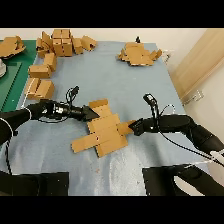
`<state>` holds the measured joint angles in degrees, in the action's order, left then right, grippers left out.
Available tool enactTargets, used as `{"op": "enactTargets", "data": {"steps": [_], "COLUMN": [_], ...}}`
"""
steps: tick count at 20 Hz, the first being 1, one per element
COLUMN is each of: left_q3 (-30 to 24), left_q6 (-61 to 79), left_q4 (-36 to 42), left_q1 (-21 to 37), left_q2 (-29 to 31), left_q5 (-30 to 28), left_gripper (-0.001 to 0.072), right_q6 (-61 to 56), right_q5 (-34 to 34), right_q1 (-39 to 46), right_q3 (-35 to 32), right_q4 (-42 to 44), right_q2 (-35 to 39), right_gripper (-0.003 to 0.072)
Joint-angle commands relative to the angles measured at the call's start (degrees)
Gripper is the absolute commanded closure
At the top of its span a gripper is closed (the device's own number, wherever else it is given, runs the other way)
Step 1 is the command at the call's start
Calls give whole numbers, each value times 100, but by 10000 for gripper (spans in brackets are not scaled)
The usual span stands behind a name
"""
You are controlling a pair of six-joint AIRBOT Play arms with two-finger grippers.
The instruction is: Fold the box.
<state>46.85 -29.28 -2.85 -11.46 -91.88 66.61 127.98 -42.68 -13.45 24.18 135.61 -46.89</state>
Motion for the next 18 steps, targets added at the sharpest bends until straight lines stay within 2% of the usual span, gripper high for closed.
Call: {"op": "enactTargets", "data": {"steps": [1,4,5,6,9,11,14,16,18], "left_q3": [0,2,20,63,177,175,138,116,116], "left_q6": [240,481,605,715,1410,1845,2483,3073,3663], "left_q4": [-13,-11,-11,-11,-118,-315,-782,-763,-682], "left_q1": [0,0,0,0,-238,-586,-1150,-1397,-1506], "left_q2": [-2,-2,-2,4,317,772,1351,1563,1622], "left_q5": [-4,-11,-17,-2,55,-289,-1300,-1810,-2000], "left_gripper": [689,698,698,698,698,698,698,698,698], "right_q6": [-4,-2,-4,-4,-470,-782,-1137,-1405,-1567], "right_q5": [22,20,42,42,22,17,17,20,15], "right_q1": [-2,-2,-2,2,254,520,942,1025,1023], "right_q3": [-2,2,4,11,203,435,835,994,1019], "right_q4": [4,2,2,-11,-249,-339,-334,-326,-249], "right_q2": [4,7,7,7,33,79,107,127,125], "right_gripper": [684,679,612,506,498,498,498,498,498]}}
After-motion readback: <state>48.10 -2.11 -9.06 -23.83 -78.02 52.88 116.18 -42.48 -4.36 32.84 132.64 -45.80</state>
